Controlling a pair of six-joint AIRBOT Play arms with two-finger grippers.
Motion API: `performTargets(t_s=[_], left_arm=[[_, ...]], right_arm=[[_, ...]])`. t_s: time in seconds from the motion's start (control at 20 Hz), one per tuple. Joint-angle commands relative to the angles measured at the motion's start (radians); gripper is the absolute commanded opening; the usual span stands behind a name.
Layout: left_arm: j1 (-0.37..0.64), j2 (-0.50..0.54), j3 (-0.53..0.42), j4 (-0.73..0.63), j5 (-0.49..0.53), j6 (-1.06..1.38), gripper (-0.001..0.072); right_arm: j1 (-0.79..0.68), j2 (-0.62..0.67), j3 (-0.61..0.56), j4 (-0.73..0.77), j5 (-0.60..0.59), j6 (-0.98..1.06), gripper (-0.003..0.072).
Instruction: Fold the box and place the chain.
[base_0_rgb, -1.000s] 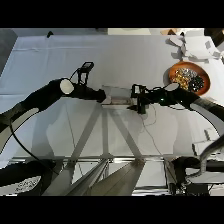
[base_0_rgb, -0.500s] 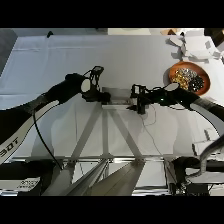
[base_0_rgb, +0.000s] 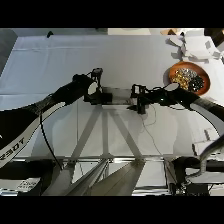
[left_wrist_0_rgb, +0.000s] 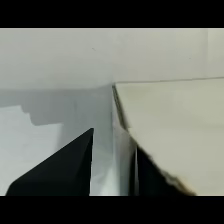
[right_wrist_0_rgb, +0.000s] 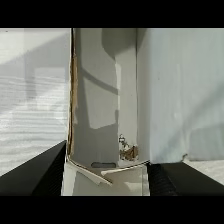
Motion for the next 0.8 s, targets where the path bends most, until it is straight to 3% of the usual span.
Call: performTargets(t_s=[0.0,0.05,0.1,0.2,0.25,0.5,0.6,0.65,0.7,0.75], left_arm=[[-0.014,-0.002,0.002,0.004,0.026,-0.030,0.0272],[-0.018,-0.002,0.002,0.004,0.023,-0.030,0.0240],[-0.020,-0.002,0.002,0.003,0.019,-0.031,0.0150],[-0.025,-0.002,0.002,0.004,0.021,-0.046,0.0100],[-0.026,-0.002,0.002,0.004,0.022,-0.058,0.0023],[-0.026,-0.001,0.002,-0.002,0.008,-0.070,0.0005],[-0.021,0.003,0.002,-0.032,-0.007,-0.069,0.0126],[-0.014,0.010,0.002,-0.043,-0.015,-0.065,0.0288],[-0.005,0.022,0.002,-0.044,-0.024,-0.060,0.0397],[0.011,0.039,0.002,-0.045,-0.042,-0.034,0.0406]], right_arm=[[0.000,0.000,0.001,0.001,0.000,0.000,0.0498],[0.000,0.000,0.001,0.001,0.000,0.000,0.0498],[0.000,0.000,0.001,0.001,0.000,0.000,0.0498],[0.000,0.000,0.001,0.001,0.000,0.000,0.0498],[0.000,0.000,0.001,0.001,0.000,0.000,0.0498],[0.000,0.000,0.001,0.001,0.000,0.000,0.0498],[0.000,0.000,0.001,0.001,0.000,0.000,0.0498],[0.000,0.000,0.001,0.001,0.000,0.000,0.0498],[0.000,0.000,0.001,0.001,0.000,0.000,0.0498],[0.000,0.000,0.000,0.001,0.000,0.000,0.0498]])
